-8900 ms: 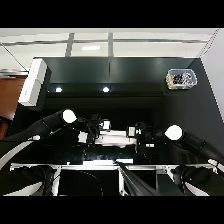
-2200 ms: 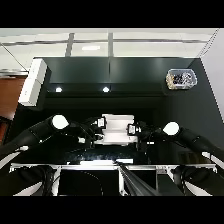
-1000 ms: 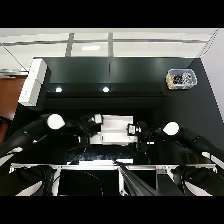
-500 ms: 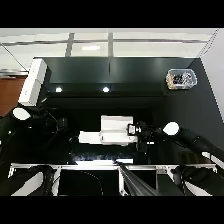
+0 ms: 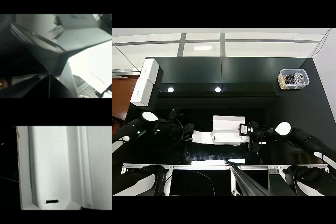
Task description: Fold the box and place the chain.
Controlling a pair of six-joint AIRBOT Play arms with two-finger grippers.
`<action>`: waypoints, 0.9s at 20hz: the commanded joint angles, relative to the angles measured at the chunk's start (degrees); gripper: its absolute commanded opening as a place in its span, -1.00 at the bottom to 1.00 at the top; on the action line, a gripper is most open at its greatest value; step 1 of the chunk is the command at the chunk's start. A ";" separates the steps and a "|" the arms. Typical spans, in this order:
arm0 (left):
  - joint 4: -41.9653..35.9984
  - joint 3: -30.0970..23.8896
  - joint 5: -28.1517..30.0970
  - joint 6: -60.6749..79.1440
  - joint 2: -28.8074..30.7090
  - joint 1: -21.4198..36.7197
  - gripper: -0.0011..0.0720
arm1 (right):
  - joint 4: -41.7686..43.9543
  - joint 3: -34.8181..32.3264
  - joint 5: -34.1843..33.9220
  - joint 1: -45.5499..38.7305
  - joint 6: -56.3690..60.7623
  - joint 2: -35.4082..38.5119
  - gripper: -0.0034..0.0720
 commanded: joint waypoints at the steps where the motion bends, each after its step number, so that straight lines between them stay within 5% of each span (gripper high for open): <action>1: -4.63 1.25 -2.16 4.68 -0.57 -4.46 -0.91 | 0.00 0.02 0.02 0.04 0.00 -0.02 -0.37; 5: -4.68 3.02 -6.25 4.92 0.68 -3.76 -0.79 | 0.00 0.02 0.02 0.04 0.00 -0.02 -0.37; 7: -4.83 3.82 -8.37 5.81 1.55 -3.85 0.14 | 0.02 0.02 0.02 0.04 0.00 -0.02 -0.37; 9: -5.97 4.66 -10.45 8.31 1.95 -4.00 0.70 | 0.00 0.02 0.02 0.04 0.00 -0.02 -0.37; 14: -8.15 6.71 -10.99 8.28 2.08 -5.66 0.80 | 0.00 0.02 0.02 0.04 0.00 -0.02 -0.37; 18: -8.09 6.93 -3.43 8.09 2.10 -13.11 0.78 | 0.02 0.02 0.02 0.04 0.00 -0.02 -0.37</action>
